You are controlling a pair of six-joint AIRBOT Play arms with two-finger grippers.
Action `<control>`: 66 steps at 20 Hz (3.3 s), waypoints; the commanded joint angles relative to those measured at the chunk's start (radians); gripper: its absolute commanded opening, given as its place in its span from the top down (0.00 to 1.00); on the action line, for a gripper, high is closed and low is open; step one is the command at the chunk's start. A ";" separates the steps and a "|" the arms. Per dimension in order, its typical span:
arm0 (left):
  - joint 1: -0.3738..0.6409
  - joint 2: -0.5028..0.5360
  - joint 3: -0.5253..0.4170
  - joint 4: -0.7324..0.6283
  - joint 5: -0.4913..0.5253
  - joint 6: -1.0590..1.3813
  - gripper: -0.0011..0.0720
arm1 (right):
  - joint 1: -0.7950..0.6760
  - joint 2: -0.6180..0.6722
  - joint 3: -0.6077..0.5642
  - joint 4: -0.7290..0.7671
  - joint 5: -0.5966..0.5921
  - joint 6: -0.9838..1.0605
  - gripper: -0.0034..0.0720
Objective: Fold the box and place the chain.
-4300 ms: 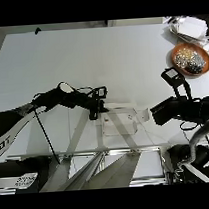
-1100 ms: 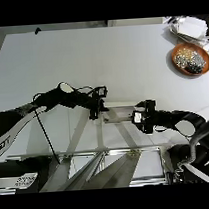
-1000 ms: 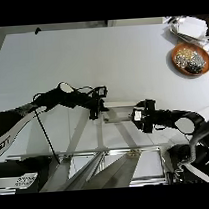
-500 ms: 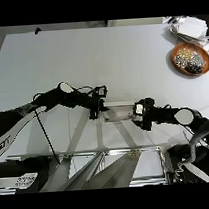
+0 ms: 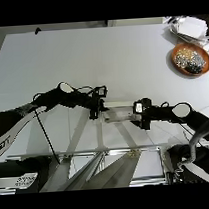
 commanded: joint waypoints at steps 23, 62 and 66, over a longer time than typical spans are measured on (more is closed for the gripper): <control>0.000 0.000 0.000 0.000 0.000 0.000 0.97 | -0.003 -0.158 0.029 0.061 0.045 -0.123 0.41; 0.063 0.085 0.000 0.040 -0.019 -0.061 0.11 | -0.003 -0.158 0.029 0.062 0.045 -0.123 0.41; 0.123 0.169 0.000 0.147 -0.091 -0.119 0.11 | -0.003 -0.158 0.029 0.062 0.045 -0.123 0.41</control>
